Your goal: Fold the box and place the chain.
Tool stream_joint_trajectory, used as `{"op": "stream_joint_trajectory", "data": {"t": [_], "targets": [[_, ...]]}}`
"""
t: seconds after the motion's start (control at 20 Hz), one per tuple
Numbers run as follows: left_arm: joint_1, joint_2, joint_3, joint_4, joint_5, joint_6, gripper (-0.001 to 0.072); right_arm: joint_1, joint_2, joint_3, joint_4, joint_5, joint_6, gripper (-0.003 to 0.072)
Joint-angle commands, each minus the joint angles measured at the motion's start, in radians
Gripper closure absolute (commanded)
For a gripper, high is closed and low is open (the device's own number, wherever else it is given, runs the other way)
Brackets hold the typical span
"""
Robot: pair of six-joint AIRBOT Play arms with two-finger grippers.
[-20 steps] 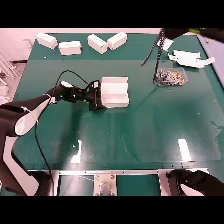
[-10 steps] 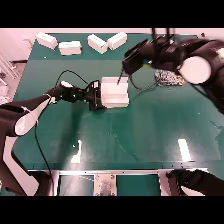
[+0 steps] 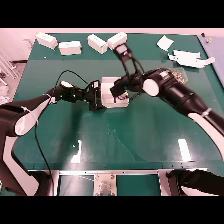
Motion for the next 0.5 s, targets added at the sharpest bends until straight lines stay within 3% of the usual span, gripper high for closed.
{"op": "stream_joint_trajectory", "data": {"t": [0.0,0.05,0.25,0.45], "targets": [[0.0,0.0,0.0,0.0,0.0,0.0,0.0129,-0.025,-0.057,-0.045,0.005,-0.015,0.007,0.0141],[0.0,0.0,0.0,0.0,0.0,0.0,0.0129,-0.05,-0.054,-0.044,0.006,-0.015,0.008,0.0077],[0.0,0.0,0.0,0.0,0.0,0.0,0.0129,-0.194,0.023,-0.047,-0.011,0.002,0.044,0.0077],[0.0,0.0,0.0,0.0,0.0,0.0,0.0129,-0.415,0.082,-0.14,-0.043,-0.003,0.162,0.0077]]}}
